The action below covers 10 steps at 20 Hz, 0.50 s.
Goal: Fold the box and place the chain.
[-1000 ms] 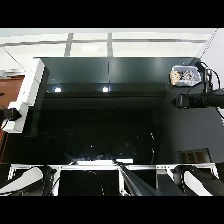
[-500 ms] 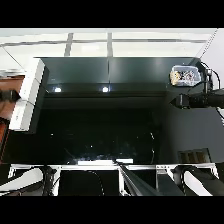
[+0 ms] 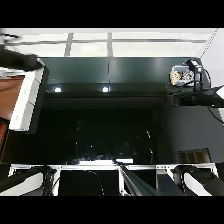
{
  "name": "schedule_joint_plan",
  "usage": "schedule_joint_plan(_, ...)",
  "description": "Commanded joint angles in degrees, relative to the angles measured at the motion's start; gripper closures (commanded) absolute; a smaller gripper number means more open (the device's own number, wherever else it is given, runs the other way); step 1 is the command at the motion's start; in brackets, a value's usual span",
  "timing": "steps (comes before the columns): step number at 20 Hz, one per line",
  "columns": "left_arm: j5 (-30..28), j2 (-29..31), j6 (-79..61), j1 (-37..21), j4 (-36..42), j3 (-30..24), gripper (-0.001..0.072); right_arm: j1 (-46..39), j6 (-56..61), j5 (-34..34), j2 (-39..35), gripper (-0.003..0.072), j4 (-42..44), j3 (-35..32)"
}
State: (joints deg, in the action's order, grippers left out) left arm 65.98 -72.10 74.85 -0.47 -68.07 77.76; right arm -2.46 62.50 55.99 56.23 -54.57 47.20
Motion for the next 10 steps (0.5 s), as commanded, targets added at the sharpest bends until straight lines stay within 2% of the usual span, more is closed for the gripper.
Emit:
schedule_joint_plan(1,-13.1,3.1,10.6,17.3,-12.3,-14.3,0.0689,2.1,-1.6,-14.1,0.0,0.0675,-0.4,-5.9)
schedule_joint_plan(3,-19.4,6.7,17.6,20.3,-16.3,-24.0,0.0688,1.3,-1.6,-14.2,0.0,0.0674,-2.9,-8.6)
schedule_joint_plan(6,-23.2,16.8,20.1,19.4,-15.1,-36.0,0.0686,1.1,-1.7,-12.1,0.0,0.0674,-5.7,-9.0)
schedule_joint_plan(8,-22.3,22.3,19.2,19.0,-16.5,-40.6,0.0686,1.1,-1.6,-12.2,0.0,0.0674,-5.6,-9.0)
schedule_joint_plan(10,-22.3,24.8,19.2,18.6,-18.1,-42.3,0.0685,1.1,-1.6,-12.2,0.0,0.0674,-5.6,-9.0)
